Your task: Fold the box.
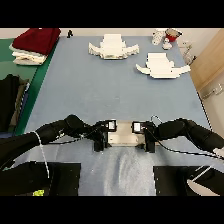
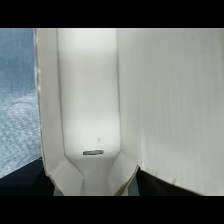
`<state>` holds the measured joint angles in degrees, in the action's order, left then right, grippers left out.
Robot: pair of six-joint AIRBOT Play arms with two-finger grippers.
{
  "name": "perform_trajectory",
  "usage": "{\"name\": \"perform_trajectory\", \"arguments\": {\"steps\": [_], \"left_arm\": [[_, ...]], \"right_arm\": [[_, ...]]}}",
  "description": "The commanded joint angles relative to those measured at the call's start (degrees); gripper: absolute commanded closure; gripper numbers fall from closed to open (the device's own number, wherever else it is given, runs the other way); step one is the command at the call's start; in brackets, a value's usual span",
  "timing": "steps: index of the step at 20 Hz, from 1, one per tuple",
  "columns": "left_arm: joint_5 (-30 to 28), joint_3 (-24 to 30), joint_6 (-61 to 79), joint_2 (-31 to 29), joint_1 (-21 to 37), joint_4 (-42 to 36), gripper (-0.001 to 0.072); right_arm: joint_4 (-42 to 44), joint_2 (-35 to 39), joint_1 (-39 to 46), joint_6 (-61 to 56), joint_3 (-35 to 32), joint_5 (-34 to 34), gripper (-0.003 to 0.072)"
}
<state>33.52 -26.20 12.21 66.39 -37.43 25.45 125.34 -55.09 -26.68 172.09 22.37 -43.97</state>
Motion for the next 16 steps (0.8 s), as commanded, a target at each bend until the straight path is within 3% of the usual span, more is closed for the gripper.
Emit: {"name": "perform_trajectory", "arguments": {"steps": [1,5,8,11,12,13,14,16], "left_arm": [[0.0,0.0,0.0,0.0,0.0,0.0,0.0254],[0.0,0.0,0.0,0.0,0.0,0.0,0.0254],[0.0,0.0,0.0,0.0,0.0,0.0,0.0254],[0.0,0.0,0.0,0.0,0.0,0.0,0.0254],[0.0,0.0,0.0,0.0,0.0,0.0,0.0254],[0.0,0.0,0.0,0.0,0.0,0.0,0.0254],[0.0,0.0,0.0,0.0,0.0,0.0,0.0254],[0.0,0.0,0.0,0.0,0.0,0.0,0.0254]], "right_arm": [[-0.7,1.3,0.0,-1.2,0.1,-0.6,-0.0030],[-12.3,7.0,0.0,-13.6,0.6,-3.7,-0.0030],[-22.7,12.8,0.0,-29.4,2.4,-12.6,-0.0029],[-24.1,18.4,0.0,-49.5,7.0,-21.3,0.0007],[-22.8,19.8,0.0,-59.8,8.4,-22.4,0.0118],[-21.2,20.9,0.0,-71.6,9.2,-22.5,0.0309],[-18.1,21.3,0.0,-81.0,9.1,-22.5,0.0414],[-6.8,19.9,-0.3,-88.3,7.2,-21.0,0.0414]]}}
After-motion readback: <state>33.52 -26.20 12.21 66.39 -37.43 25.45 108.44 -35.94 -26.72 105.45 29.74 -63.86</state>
